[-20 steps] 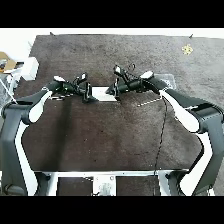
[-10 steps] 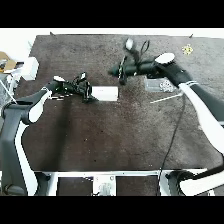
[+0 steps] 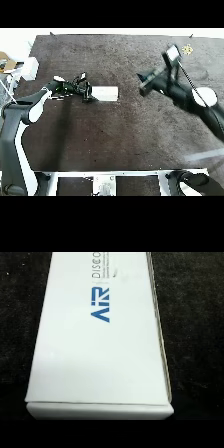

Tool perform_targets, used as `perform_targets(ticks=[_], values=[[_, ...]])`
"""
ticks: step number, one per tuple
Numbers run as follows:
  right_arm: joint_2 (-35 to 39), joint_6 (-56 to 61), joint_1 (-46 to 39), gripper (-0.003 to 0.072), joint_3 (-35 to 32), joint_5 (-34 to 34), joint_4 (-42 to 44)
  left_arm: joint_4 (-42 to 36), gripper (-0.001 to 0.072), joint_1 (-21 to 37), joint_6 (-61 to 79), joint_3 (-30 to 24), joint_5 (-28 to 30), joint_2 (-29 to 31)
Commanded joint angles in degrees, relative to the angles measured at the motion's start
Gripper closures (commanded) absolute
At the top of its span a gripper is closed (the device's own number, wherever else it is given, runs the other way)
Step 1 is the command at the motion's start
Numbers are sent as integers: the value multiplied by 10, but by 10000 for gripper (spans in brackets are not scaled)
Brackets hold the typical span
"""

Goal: Fold the box and place the chain.

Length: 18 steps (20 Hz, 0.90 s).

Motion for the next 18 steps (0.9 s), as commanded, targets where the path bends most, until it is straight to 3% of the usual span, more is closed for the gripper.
perform_targets(ticks=[1,5,12,13,16,18], values=[[139,22,1,686,-189,-116,26,-2,619,0,1,0,7,0],[222,22,1,686,-286,-156,84,-36,619,0,1,0,14,0],[242,30,0,686,-298,-155,84,-59,619,0,-10,0,6,0],[242,30,1,686,-298,-155,84,-71,704,0,-10,0,7,2],[242,30,1,686,-299,-155,84,-124,699,7,-74,1,27,43],[242,30,1,686,-299,-155,83,-124,700,20,-123,1,82,105]])
